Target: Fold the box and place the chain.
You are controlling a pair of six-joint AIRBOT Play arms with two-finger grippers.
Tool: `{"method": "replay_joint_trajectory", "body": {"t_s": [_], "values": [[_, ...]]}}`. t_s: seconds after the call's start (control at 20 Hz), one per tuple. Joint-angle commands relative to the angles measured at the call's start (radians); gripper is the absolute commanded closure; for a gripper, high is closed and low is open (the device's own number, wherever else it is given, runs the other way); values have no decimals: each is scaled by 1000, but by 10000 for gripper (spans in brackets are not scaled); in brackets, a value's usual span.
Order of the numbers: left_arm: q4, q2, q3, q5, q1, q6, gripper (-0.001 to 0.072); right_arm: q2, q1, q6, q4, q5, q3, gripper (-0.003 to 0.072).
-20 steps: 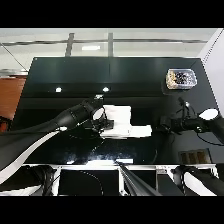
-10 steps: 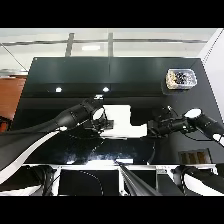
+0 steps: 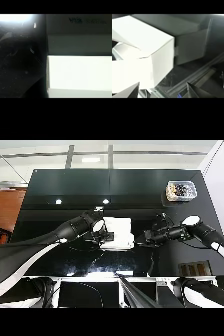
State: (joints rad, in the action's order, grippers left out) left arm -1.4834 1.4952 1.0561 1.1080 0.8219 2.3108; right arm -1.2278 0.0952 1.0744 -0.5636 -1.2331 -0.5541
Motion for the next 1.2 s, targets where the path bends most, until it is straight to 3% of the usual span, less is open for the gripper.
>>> {"method": "replay_joint_trajectory", "body": {"t_s": [0.0,0.15,0.25,0.3,0.6,0.7,0.8,1.15], "values": [[0,0,1,0,0,1,682,-1,66,62,10,55,-26,-17],[0,0,1,0,0,1,682,-1,172,164,-39,129,-87,99],[0,0,1,0,0,1,682,-1,246,332,-153,173,-121,105],[0,0,1,0,0,1,682,-1,278,399,-208,188,-133,218],[0,0,1,0,0,1,682,-1,434,668,-454,221,-210,229],[0,0,1,-3,0,1,682,-1,475,764,-544,224,-230,336],[0,0,1,-8,-1,1,682,-1,512,888,-624,225,-252,388],[0,0,1,-6,0,0,682,-22,590,1111,-761,230,-285,389]]}}
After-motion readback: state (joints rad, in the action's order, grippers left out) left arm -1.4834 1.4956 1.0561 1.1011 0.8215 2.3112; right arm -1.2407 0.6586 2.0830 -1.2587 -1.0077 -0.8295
